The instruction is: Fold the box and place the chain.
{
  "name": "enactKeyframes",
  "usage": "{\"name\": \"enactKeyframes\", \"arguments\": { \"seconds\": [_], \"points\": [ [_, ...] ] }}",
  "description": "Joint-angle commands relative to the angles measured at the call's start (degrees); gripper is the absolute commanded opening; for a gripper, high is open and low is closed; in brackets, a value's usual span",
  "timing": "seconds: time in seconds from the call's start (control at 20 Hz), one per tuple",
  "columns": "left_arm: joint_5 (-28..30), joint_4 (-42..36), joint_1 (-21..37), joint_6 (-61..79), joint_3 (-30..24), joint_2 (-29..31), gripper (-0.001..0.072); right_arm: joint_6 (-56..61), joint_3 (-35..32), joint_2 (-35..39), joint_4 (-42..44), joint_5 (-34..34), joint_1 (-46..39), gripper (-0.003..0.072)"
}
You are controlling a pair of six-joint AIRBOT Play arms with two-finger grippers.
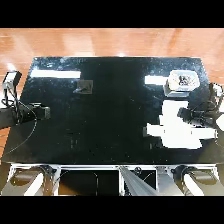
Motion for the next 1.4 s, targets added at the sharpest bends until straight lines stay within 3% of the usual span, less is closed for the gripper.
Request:
{"name": "enactKeyframes", "arguments": {
  "seconds": [0.0, 0.25, 0.5, 0.55, 0.6, 0.65, 0.7, 0.75, 0.9, 1.0, 1.15, 1.25, 1.35],
  "points": [
    [-1.84, -0.46, 0.04, 0.0, 0.04, 0.04, 0.0021, 0.02, -0.02, 0.04, 0.0, 0.02, 0.0, 0.0038],
    [-12.66, -0.85, 0.04, -0.02, -0.17, -0.22, 0.0021, 0.02, -0.02, 0.04, 0.0, -0.02, 0.0, 0.0038],
    [-13.51, -5.46, -0.81, -0.04, -0.98, -1.27, 0.0023, 0.04, -0.02, 0.04, 0.02, -3.17, 0.0, 0.0038],
    [-12.79, -6.93, -1.44, -0.04, -1.2, -2.32, 0.0073, 0.02, -0.02, 0.04, 0.02, -4.74, 0.0, 0.0038],
    [-11.72, -7.93, -2.49, -0.04, -1.22, -3.74, 0.0264, 0.02, -0.02, 0.04, 0.0, -6.43, 0.0, 0.0039],
    [-10.99, -8.26, -3.93, -0.04, -1.22, -5.25, 0.0549, 0.02, -0.02, 0.04, 0.02, -7.5, 0.0, 0.0042],
    [-10.36, -8.55, -5.64, -0.92, -1.2, -6.86, 0.0618, 0.02, -0.02, 0.0, 0.02, -8.37, 0.0, 0.0373],
    [-10.25, -8.59, -7.13, -1.6, -1.2, -8.17, 0.0618, -0.55, -0.02, -0.02, 0.07, -8.59, 0.0, 0.0704],
    [-10.38, -8.57, -10.12, -3.19, -1.2, -11.19, 0.0618, -7.15, 3.26, -1.66, -1.14, -4.15, -4.44, 0.0703],
    [-9.79, -8.57, -10.27, -3.98, -1.2, -12.04, 0.0618, -17.38, 7.72, -6.1, 0.85, 0.28, -15.32, 0.0703],
    [-9.92, -8.59, -10.25, -4.42, -1.2, -12.15, 0.0618, -37.64, 16.04, -16.98, 16.87, 5.42, -36.24, 0.0703],
    [-10.01, -8.57, -10.25, -4.42, -1.2, -12.15, 0.0618, -47.43, 21.99, -27.34, 29.75, 13.05, -48.61, 0.0703],
    [-10.19, -8.44, -10.25, -4.35, -1.2, -12.15, 0.0618, -48.26, 27.8, -37.62, 32.5, 22.84, -56.04, 0.0703]
  ]
}}
